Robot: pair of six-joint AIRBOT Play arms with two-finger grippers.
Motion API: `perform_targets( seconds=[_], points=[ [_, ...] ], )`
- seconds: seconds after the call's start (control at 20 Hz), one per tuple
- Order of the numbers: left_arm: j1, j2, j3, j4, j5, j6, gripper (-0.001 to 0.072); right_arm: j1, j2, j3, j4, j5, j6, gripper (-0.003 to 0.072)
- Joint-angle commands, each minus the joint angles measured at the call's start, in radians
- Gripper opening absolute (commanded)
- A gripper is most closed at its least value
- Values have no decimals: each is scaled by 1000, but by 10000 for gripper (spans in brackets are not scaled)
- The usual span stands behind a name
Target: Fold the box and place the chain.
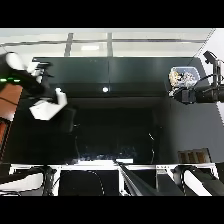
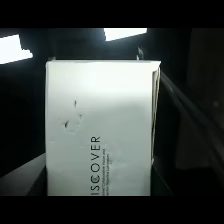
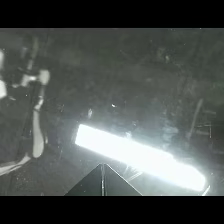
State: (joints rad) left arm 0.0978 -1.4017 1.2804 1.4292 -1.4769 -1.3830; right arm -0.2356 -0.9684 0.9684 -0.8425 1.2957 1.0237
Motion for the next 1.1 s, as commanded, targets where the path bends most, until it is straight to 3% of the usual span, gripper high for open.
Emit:
perform_targets(
  seconds=[0.0, 0.15, 0.3, 0.5, 0.75, 1.05],
  points=[
    [262, 55, 0, 81, 44, -31, 277, 0, 1, 1, 0, -11, 0, 18],
    [430, 72, 0, 73, 140, 2, 277, 0, 1, 1, 0, -25, 0, 18],
    [499, 70, -14, 80, 254, 79, 277, 0, 1, 0, 1, -47, 0, 18],
    [478, 27, -41, 18, 426, 210, 277, 0, 1, 0, 11, -56, 20, 18],
    [451, -49, -109, -228, 598, 367, 278, 1, 0, 1, 121, -91, 20, 17],
    [343, -121, -108, -238, 739, 408, 279, 1, 1, 0, 121, -99, 140, 18]
  ],
)
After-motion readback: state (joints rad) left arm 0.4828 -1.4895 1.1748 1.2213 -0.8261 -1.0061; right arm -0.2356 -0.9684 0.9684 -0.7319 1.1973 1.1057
